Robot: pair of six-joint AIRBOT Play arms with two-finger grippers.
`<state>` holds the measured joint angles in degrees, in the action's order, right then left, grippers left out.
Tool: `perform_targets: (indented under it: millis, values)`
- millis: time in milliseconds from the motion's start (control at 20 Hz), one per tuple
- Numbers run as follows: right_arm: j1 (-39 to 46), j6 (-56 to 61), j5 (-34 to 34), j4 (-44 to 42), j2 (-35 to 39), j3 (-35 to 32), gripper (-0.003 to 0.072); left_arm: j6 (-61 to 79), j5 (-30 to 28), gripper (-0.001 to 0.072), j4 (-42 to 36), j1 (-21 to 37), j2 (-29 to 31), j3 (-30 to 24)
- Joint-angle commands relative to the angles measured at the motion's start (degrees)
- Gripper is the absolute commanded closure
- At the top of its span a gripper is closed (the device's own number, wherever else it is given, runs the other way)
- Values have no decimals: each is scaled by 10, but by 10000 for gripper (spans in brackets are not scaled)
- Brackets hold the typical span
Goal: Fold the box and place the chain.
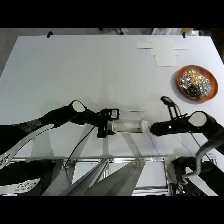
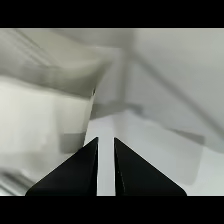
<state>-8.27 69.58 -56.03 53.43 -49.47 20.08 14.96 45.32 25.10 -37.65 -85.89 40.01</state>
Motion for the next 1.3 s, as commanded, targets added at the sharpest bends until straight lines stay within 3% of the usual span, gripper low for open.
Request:
perform_targets:
  millis: [0,50,450,550,1050,1250]
  values:
    - [0,-9,-6,-23,24,0,533,0,-1,540,0,0,0,0]
    - [0,-9,-6,-30,24,0,480,0,-1,540,0,0,0,0]
    - [-1,-26,-6,-62,24,0,441,0,8,540,0,0,0,0]
    - [-1,-27,-6,-73,24,0,387,0,8,540,0,0,0,0]
    - [-1,-37,-2,-86,24,3,382,0,12,540,0,0,0,0]
    - [0,12,-3,4,24,34,384,0,12,540,0,0,0,0]
